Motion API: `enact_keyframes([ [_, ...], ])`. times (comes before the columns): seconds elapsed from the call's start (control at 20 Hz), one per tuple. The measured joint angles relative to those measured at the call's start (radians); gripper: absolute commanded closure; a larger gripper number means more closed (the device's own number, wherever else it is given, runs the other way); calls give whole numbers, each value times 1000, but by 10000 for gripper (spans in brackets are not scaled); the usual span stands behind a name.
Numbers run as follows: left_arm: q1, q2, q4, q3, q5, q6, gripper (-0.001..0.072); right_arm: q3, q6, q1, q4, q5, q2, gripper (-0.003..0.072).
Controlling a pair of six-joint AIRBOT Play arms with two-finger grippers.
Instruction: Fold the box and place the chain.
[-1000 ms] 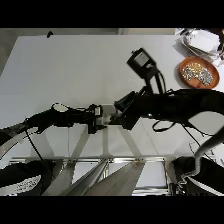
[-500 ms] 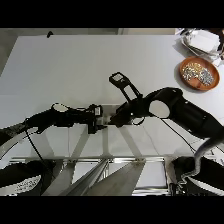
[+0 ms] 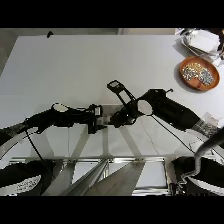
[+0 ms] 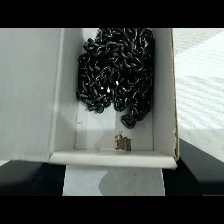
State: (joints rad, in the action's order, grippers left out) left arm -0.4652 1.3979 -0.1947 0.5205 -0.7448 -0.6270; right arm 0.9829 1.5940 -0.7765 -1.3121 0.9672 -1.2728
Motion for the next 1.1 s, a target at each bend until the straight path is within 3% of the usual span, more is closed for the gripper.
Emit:
enact_keyframes([
  [0.15, 0, 0, 0, 0, 0, 0, 416, 2, 0, 25, -5, 23, 66, 443],
  [0.3, 0, 0, 0, 0, 0, 0, 416, 3, 6, 98, -60, 71, 182, 389],
  [0.55, 0, 0, 0, 0, 0, 0, 416, 3, 34, 389, -263, 147, 293, 389],
  [0.8, 0, 0, 0, 0, 0, 0, 416, 2, -136, 736, -253, 52, 143, 389],
  [1.1, 0, 0, 0, 0, 0, 0, 416, 2, -352, 888, -192, -58, -108, 388],
])
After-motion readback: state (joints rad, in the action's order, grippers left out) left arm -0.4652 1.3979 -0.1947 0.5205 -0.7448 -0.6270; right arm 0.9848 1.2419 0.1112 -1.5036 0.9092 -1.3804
